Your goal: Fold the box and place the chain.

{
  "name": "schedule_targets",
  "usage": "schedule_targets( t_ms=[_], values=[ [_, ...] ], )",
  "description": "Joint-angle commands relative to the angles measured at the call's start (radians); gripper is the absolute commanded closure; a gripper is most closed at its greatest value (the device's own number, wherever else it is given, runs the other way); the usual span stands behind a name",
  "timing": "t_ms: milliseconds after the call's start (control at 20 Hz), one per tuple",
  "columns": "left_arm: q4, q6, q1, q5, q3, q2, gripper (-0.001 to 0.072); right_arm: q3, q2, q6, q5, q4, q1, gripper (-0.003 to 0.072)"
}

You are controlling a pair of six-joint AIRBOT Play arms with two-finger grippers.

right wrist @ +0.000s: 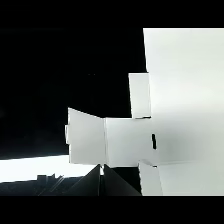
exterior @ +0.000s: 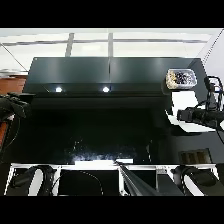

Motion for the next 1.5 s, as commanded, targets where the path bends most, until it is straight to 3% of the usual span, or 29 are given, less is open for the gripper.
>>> schedule_targets(
  t_ms=[0, 500, 600, 700, 850, 900, 950, 1000, 1050, 1150, 1250, 1450],
  values=[
    [0.0, 0.0, 0.0, 0.0, 0.0, 0.0, 0.0681, 0.0, 0.001, 0.0, 0.0, 0.0, 0.0, 0.0653],
    [0.0, 0.0, 0.0, 0.0, 0.0, 0.0, 0.0681, 0.0, 0.001, 0.0, 0.0, 0.0, 0.0, 0.0653],
    [-0.021, 0.002, 0.0, 0.037, 0.0, -0.003, 0.0681, 0.0, 0.0, 0.0, -0.006, 0.001, 0.0, 0.0653],
    [-0.113, -0.004, 0.0, 0.13, 0.0, -0.013, 0.068, 0.0, 0.001, 0.0, -0.057, 0.0, 0.0, 0.0653],
    [-0.172, -0.002, 0.0, 0.147, 0.0, -0.019, 0.0681, 0.0, 0.0, 0.0, -0.193, 0.004, 0.0, 0.0652],
    [-0.195, -0.022, -0.001, 0.158, -0.001, -0.029, 0.068, 0.0, 0.0, 0.001, -0.243, -0.005, 0.0, 0.0618],
    [-0.243, -0.074, -0.004, 0.15, -0.003, -0.045, 0.0671, 0.0, 0.0, 0.001, -0.281, -0.029, -0.001, 0.0253],
    [-0.314, -0.106, -0.021, 0.131, -0.01, -0.07, 0.0401, 0.0, -0.003, 0.016, -0.315, -0.055, -0.001, -0.0023],
    [-0.354, -0.106, -0.057, 0.11, -0.015, -0.097, -0.0011, 0.0, -0.009, 0.065, -0.335, -0.099, -0.005, -0.0028],
    [-0.356, -0.106, -0.165, 0.087, -0.014, -0.161, 0.0002, 0.014, -0.05, 0.183, -0.288, -0.294, -0.074, -0.0026],
    [-0.356, -0.115, -0.266, 0.12, -0.014, -0.217, 0.0003, 0.076, -0.139, 0.187, -0.2, -0.385, -0.274, -0.0019],
    [-0.348, -0.247, -0.392, 0.237, -0.012, -0.323, 0.0003, 0.231, -0.343, 0.091, -0.276, -0.233, -0.828, -0.0018]
  ],
)
